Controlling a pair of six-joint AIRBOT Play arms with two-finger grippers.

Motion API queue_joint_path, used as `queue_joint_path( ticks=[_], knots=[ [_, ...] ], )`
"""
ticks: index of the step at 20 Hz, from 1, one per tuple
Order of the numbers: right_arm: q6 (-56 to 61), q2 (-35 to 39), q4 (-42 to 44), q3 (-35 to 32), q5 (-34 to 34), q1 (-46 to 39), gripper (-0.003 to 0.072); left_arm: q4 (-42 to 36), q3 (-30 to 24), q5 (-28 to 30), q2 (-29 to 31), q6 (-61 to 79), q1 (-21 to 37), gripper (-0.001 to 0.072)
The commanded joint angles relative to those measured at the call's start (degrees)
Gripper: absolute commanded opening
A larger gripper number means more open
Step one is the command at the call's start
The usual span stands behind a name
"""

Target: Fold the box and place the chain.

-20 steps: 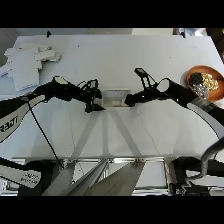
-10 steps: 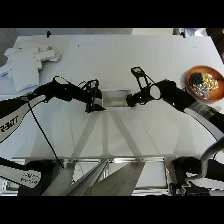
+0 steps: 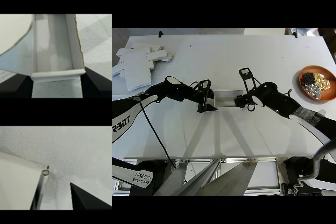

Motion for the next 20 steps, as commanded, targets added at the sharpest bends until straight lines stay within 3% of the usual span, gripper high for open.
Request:
queue_joint_path(
  ticks=[1, 6, 7, 9, 10, 11, 13, 14, 16, 17, 18, 19, 20],
  knots=[
    [9.4, -1.0, -3.3, 0.1, -0.1, 1.8, 0.0432, 0.0, 0.1, 0.0, 0.0, 0.0, 0.1, 0.0280],
    [16.7, -3.5, -2.6, 0.1, -2.9, 1.8, 0.0413, 0.0, 0.1, 0.0, 0.0, 0.0, 0.1, 0.0280],
    [16.8, -3.7, -2.6, 0.1, -4.2, 1.8, 0.0345, 0.0, 0.1, 0.0, 0.0, 0.0, 0.1, 0.0280],
    [16.8, -3.8, -2.6, 0.1, -6.0, 1.8, 0.0292, 0.0, 0.1, 0.0, 0.0, 0.0, 0.1, 0.0280],
    [16.8, -3.8, -2.6, 0.1, -6.0, 1.8, 0.0225, 0.0, 0.1, 0.0, 0.0, 0.0, 0.1, 0.0280],
    [16.8, -3.8, -2.7, 0.1, -5.9, 1.7, 0.0110, 0.0, 0.1, 0.0, 0.0, 0.0, 0.1, 0.0280],
    [16.8, -3.8, -2.6, 0.1, -5.9, 1.8, 0.0009, 0.0, 0.1, 0.0, 0.0, 0.0, 0.1, 0.0280],
    [16.8, -3.8, -2.6, 0.1, -5.9, 1.8, 0.0009, 0.0, 0.1, 0.0, 0.0, 0.0, 0.1, 0.0280],
    [16.8, -3.7, -2.6, 0.1, -6.0, 1.8, 0.0028, 0.0, 0.1, 0.0, 0.0, 0.0, 0.1, 0.0280],
    [16.8, -3.7, -2.6, 0.1, -6.0, 1.8, 0.0160, 0.0, 0.1, 0.0, 0.0, 0.0, 0.1, 0.0280],
    [16.8, -3.2, -2.6, 0.1, -5.9, 1.8, 0.0346, 0.0, 0.1, 0.0, 0.0, 0.0, 0.1, 0.0280],
    [16.8, -2.5, -2.6, 0.1, -5.8, 1.8, 0.0439, 0.0, 0.1, 0.0, 0.0, 0.0, 0.1, 0.0280],
    [16.7, -1.4, -2.7, 0.1, -5.6, 1.8, 0.0436, 0.0, 0.1, 0.0, 0.0, 0.0, 0.1, 0.0280]
  ],
)
